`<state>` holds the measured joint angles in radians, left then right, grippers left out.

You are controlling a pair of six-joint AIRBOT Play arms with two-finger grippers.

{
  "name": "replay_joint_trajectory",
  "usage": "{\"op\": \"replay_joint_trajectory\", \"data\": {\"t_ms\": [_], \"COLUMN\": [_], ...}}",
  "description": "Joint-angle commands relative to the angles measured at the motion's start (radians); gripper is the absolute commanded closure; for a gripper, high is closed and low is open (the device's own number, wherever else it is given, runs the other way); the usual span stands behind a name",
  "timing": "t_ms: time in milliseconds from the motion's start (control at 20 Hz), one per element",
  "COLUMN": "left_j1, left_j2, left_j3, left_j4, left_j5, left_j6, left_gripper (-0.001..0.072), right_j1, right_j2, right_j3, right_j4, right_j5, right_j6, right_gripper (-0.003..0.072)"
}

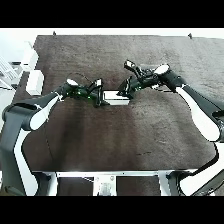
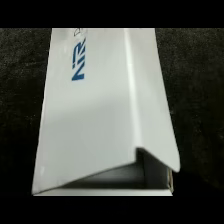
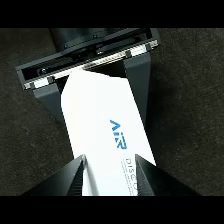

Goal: Fold the box and place the chain.

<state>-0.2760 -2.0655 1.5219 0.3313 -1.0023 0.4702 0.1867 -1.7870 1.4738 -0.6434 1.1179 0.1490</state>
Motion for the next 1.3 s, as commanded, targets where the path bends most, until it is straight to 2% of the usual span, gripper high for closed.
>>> {"op": "replay_joint_trajectory", "data": {"t_ms": [0, 150, 300, 550, 1000, 1250], "left_j1": [0.0, 0.0, 0.0, 0.0, 0.0, 0.0], "left_j2": [0.0, 0.0, 0.0, 0.0, 0.0, 0.0], "left_j3": [0.0, 0.0, 0.0, 0.0, 0.0, 0.0], "left_j4": [0.001, 0.001, 0.0, 0.0, 0.001, 0.0], "left_j5": [-0.001, -0.001, -0.002, -0.002, -0.002, -0.002], "left_j6": [0.002, 0.002, 0.002, 0.002, 0.002, 0.002], "left_gripper": [0.0305, 0.0305, 0.0305, 0.0305, 0.0305, 0.0305], "right_j1": [-0.001, 0.003, 0.033, 0.054, 0.057, 0.058], "right_j2": [-0.001, -0.001, -0.002, 0.0, 0.022, 0.022], "right_j3": [0.0, -0.001, -0.001, -0.006, -0.017, -0.055], "right_j4": [-0.005, -0.006, -0.07, -0.074, -0.075, -0.074], "right_j5": [-0.016, -0.003, -0.008, -0.112, -0.081, -0.117], "right_j6": [-0.023, -0.023, -0.022, 0.001, 0.034, 0.034], "right_gripper": [0.0333, 0.0332, 0.0322, 0.0284, 0.0283, 0.0283]}}
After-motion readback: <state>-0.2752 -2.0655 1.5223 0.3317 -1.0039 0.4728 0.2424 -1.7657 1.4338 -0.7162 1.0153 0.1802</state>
